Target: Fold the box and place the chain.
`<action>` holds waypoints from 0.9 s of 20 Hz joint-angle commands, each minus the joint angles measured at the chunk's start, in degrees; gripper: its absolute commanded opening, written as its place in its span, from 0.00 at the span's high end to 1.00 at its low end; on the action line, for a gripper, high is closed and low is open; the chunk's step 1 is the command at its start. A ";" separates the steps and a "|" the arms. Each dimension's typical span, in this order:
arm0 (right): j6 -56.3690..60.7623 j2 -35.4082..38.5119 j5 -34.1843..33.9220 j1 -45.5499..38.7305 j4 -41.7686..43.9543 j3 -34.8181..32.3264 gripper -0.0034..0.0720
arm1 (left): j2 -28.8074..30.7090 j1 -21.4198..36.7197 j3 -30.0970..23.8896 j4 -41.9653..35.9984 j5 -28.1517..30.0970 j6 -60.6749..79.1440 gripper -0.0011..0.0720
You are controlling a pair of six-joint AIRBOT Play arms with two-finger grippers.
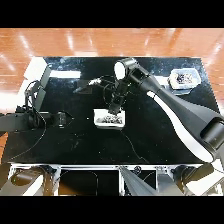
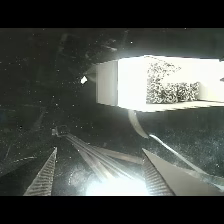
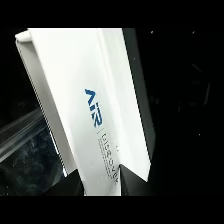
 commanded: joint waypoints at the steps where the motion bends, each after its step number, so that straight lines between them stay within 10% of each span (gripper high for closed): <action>1: 0.85 -0.02 0.55 0.02 0.04 -0.02 0.45 | -0.02 -0.02 -0.02 0.00 0.24 0.00 0.12; 18: -0.28 2.34 1.51 -0.31 0.04 0.00 0.64 | -0.02 -2.86 -0.02 -0.79 -0.28 0.00 0.12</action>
